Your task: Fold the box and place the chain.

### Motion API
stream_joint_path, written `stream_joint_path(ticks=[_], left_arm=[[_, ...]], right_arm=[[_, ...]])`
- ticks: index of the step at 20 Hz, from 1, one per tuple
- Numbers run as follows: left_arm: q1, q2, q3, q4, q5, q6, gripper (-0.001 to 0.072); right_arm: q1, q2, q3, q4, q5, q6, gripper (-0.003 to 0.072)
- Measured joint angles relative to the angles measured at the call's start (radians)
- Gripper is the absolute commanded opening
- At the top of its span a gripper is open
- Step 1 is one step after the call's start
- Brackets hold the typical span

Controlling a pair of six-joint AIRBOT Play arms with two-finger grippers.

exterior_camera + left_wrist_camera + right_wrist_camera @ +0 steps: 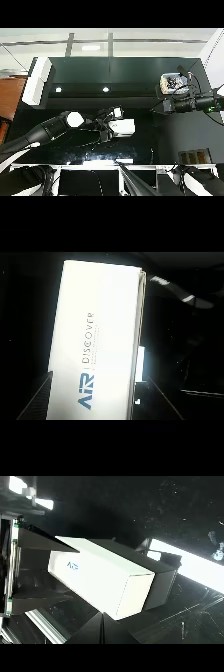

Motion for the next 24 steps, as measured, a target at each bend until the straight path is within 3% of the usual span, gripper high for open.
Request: stream_joint_path(ticks=[10,20,21,23,24], left_arm=[[-0.005,-0.012,0.000,-0.001,0.030,0.019,0.0712],[-0.041,-0.100,0.001,-0.005,0.072,0.022,0.0710],[-0.045,-0.110,0.001,-0.007,0.080,0.022,0.0636],[-0.050,-0.121,0.002,-0.008,0.086,0.019,0.0280],[-0.049,-0.123,0.003,-0.007,0.084,0.013,0.0214]], right_arm=[[0.000,0.000,0.000,0.000,-0.002,0.002,0.0037],[0.000,0.000,0.000,0.000,-0.004,0.002,0.0038],[0.000,0.000,0.000,0.000,-0.004,0.002,0.0037],[0.000,0.000,0.000,0.000,-0.005,0.002,0.0037],[0.000,0.000,0.000,0.000,-0.006,0.002,0.0037]])
